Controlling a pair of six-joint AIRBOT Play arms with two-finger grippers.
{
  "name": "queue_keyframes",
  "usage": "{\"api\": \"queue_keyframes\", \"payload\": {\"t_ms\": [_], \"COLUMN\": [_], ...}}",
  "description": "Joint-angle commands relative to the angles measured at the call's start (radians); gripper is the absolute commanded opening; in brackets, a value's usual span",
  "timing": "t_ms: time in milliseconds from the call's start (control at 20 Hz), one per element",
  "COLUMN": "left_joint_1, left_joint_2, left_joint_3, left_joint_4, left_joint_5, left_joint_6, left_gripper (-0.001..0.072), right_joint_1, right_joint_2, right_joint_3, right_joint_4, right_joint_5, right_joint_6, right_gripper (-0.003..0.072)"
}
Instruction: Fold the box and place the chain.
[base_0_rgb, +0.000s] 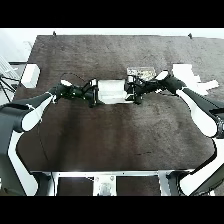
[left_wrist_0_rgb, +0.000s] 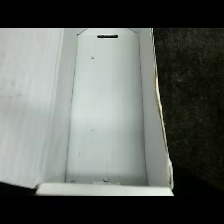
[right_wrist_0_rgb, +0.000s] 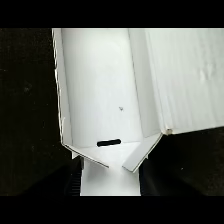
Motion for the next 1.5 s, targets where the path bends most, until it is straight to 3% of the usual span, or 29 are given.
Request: {"api": "queue_keyframes", "payload": {"t_ms": [0,150,650,700,850,900,1050,1100,1150,1250,1450], "left_joint_1": [-0.001,-0.001,-0.001,-0.001,-0.001,-0.001,-0.001,-0.001,-0.001,-0.001,-0.001], "left_joint_2": [-0.001,-0.001,-0.001,-0.001,-0.001,-0.001,-0.001,-0.001,-0.001,-0.001,-0.001], "left_joint_3": [0.0,0.0,0.0,0.0,0.0,0.0,0.0,0.0,0.0,0.0,0.0], "left_joint_4": [0.003,0.003,0.002,0.002,0.002,0.003,0.002,0.003,0.003,0.002,0.002], "left_joint_5": [0.006,0.006,0.005,0.005,0.005,0.005,0.005,0.005,0.005,0.006,0.006], "left_joint_6": [0.002,0.002,0.002,0.002,0.002,0.002,0.002,0.002,0.002,0.002,0.002], "left_gripper": [0.0418,0.0418,0.0417,0.0418,0.0418,0.0418,0.0418,0.0418,0.0418,0.0418,0.0418], "right_joint_1": [0.013,0.039,0.067,0.066,0.066,0.066,0.066,0.066,0.065,0.053,0.009], "right_joint_2": [0.0,-0.002,-0.018,-0.018,-0.018,-0.018,-0.018,-0.018,-0.018,-0.015,0.036], "right_joint_3": [0.0,0.0,0.001,0.001,0.001,0.001,0.001,0.001,0.001,0.003,0.003], "right_joint_4": [0.023,0.022,0.071,0.071,0.071,0.071,0.071,0.069,0.06,-0.003,-0.109], "right_joint_5": [0.001,0.001,-0.034,-0.036,-0.037,-0.037,-0.037,-0.034,-0.025,0.011,0.051], "right_joint_6": [-0.023,-0.024,-0.026,-0.027,-0.026,-0.026,-0.026,-0.026,-0.025,0.043,0.18], "right_gripper": [0.0357,0.0282,0.0263,0.0279,0.0515,0.0551,0.055,0.0512,0.0388,0.0002,0.0006]}}
